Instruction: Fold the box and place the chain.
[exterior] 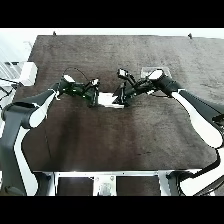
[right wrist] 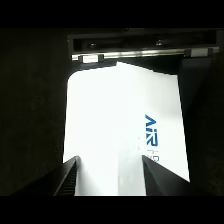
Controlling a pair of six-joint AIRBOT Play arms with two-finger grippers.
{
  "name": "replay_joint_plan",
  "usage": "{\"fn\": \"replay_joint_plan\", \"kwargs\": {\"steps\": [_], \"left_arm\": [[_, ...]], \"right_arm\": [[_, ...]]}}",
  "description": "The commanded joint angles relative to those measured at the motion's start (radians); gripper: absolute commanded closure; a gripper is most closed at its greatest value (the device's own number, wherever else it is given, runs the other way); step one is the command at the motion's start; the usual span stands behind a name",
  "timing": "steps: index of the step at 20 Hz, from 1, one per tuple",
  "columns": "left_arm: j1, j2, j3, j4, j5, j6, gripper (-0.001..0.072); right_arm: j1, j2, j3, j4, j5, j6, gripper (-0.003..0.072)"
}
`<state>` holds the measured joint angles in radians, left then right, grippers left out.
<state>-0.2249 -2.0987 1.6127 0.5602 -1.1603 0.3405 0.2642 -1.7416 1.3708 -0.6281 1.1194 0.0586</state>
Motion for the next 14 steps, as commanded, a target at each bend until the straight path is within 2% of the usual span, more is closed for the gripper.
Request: {"fn": "replay_joint_plan", "kwargs": {"steps": [1,2,3,10,14], "left_arm": [[0.000,0.000,0.001,0.000,0.000,0.000,0.0478],[0.000,0.000,0.001,0.000,0.000,0.000,0.0478],[0.000,0.000,0.001,0.000,0.000,0.000,0.0478],[0.000,0.000,0.001,0.000,0.000,0.000,0.0478],[0.000,0.000,0.001,0.000,0.000,0.000,0.0478]], "right_arm": [[0.002,-0.015,0.000,-0.019,-0.031,0.000,0.0185],[0.002,-0.015,0.000,-0.018,-0.048,-0.010,0.0286],[0.007,-0.015,-0.001,-0.019,-0.063,-0.037,0.0295],[0.021,-0.008,-0.002,-0.048,-0.109,-0.043,0.0284],[0.022,0.059,-0.053,-0.040,-0.111,-0.060,0.0280]]}}
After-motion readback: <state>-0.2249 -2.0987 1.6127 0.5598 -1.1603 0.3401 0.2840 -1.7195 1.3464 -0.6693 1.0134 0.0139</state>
